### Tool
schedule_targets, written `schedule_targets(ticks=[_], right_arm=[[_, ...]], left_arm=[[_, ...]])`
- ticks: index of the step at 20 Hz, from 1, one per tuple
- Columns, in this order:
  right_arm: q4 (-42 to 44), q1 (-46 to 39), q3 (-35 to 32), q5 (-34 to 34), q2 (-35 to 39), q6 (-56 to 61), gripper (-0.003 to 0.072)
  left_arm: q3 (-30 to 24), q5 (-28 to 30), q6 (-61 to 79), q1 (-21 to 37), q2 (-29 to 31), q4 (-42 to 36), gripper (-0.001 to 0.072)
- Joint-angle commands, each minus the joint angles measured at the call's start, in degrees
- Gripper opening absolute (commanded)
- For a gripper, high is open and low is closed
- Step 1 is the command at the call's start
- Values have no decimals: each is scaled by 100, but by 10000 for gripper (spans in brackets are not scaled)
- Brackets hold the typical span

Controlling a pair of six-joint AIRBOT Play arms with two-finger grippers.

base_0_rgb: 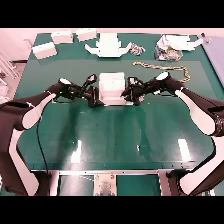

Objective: Fold the box and place the chain.

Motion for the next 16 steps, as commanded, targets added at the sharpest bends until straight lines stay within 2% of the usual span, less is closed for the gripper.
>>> schedule_targets(ticks=[1,3,4,8,9,12,16], right_arm=[[-4,-122,2,26,0,192,248],[-105,-192,2,24,4,243,106],[-140,-236,2,26,4,310,75],[-260,-509,2,190,173,636,48],[-243,-579,2,304,332,682,14],[-219,-767,4,323,949,1263,14],[-407,-1058,4,321,1390,3294,13]], left_arm=[[0,-15,17,4,2,24,488],[0,-11,17,4,2,24,488],[0,-11,15,4,2,24,488],[0,-11,17,4,2,24,488],[0,-11,17,4,2,24,488],[0,-11,15,4,0,24,488],[0,-11,17,4,2,24,488]])
